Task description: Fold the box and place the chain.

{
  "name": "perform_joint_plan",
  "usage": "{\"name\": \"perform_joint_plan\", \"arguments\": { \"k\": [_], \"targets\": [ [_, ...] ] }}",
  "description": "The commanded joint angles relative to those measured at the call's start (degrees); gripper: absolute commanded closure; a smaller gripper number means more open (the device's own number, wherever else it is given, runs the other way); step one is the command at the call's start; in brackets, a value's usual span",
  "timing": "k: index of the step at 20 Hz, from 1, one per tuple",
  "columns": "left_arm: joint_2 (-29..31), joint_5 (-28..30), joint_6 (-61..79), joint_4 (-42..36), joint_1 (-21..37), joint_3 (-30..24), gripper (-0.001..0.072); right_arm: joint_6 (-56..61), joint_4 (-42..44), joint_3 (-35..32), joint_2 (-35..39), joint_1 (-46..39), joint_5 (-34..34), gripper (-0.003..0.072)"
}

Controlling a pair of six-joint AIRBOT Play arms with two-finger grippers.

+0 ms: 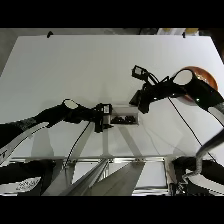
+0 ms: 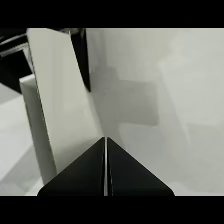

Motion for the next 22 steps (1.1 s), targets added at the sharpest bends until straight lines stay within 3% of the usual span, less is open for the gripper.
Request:
{"name": "perform_joint_plan", "arguments": {
  "k": [1,4,9,12,22],
  "targets": [
    [0.02,0.02,0.02,0.00,0.02,-0.02,0.0320,2.14,-1.92,-2.29,1.62,2.19,-1.25,0.0668],
    [0.02,0.00,0.00,0.02,0.02,-0.02,0.0320,-1.25,-1.95,-4.74,5.35,4.92,-1.92,0.0484],
    [0.02,0.00,0.02,0.02,0.02,-0.02,0.0320,-3.82,-5.22,-6.69,7.10,9.92,-4.39,0.0483],
    [0.02,0.00,0.02,0.02,0.02,-0.02,0.0320,-3.82,-5.16,-6.69,7.10,10.01,-5.66,0.0388],
    [0.02,0.00,0.02,0.02,0.02,-0.02,0.0320,-6.93,-11.04,-6.69,7.10,14.78,-12.92,0.0388]
  ]
}}
